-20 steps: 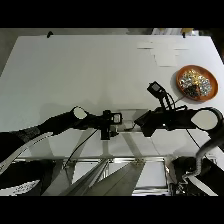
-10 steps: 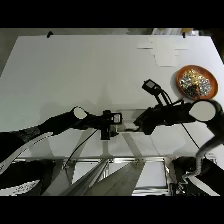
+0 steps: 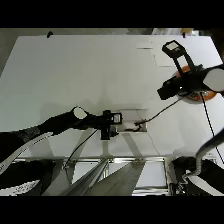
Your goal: Fold the box and place the chain.
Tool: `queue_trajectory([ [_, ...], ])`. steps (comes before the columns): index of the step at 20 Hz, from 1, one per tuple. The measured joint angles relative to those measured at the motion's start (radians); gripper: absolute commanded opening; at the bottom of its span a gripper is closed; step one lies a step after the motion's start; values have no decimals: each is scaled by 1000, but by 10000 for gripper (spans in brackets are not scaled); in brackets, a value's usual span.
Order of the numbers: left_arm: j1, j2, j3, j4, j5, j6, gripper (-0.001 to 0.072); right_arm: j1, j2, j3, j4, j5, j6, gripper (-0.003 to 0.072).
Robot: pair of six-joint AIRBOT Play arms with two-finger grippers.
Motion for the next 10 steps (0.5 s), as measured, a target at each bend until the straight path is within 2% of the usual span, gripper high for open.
queue_trajectory([
  [1,0,0,0,0,0,0,210,-31,-40,3,-16,21,13,61],
  [3,0,0,0,0,0,0,210,-72,-114,5,-33,50,29,258],
  [7,0,0,0,0,0,0,210,-105,-221,-43,-38,60,45,269],
  [10,0,0,0,0,0,0,210,-113,-252,-139,-24,-5,49,269],
])
